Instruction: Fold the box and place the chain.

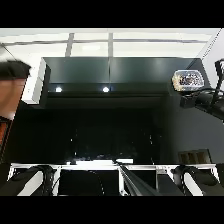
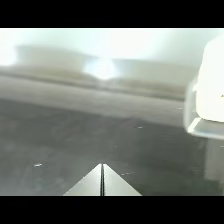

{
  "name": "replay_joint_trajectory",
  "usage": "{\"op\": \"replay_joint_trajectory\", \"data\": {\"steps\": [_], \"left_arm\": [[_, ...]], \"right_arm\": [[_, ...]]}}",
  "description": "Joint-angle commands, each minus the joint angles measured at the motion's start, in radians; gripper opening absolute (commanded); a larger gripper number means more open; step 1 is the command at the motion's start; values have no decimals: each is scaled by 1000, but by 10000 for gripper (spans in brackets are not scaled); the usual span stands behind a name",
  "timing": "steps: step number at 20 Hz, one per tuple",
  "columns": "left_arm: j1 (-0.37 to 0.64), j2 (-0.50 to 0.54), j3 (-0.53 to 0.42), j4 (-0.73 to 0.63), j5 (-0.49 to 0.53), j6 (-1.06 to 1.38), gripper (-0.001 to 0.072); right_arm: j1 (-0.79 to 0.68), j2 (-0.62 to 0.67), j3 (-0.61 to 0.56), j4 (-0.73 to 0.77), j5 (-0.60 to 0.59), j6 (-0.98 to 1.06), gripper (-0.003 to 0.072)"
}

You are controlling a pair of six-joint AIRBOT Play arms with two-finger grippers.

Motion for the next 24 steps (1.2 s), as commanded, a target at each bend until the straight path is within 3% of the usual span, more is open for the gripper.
{"op": "replay_joint_trajectory", "data": {"steps": [1, 4, 24], "left_arm": [[-88, 268, -442, -17, 338, 79, 29], [-79, 349, -535, -17, 343, 72, 30], [-80, 355, -536, -17, 334, 73, 30]], "right_arm": [[0, 18, -77, -12, -161, -26, 19], [0, 18, -77, -11, -162, -26, 19], [0, 18, -77, -11, -162, -26, 19]]}}
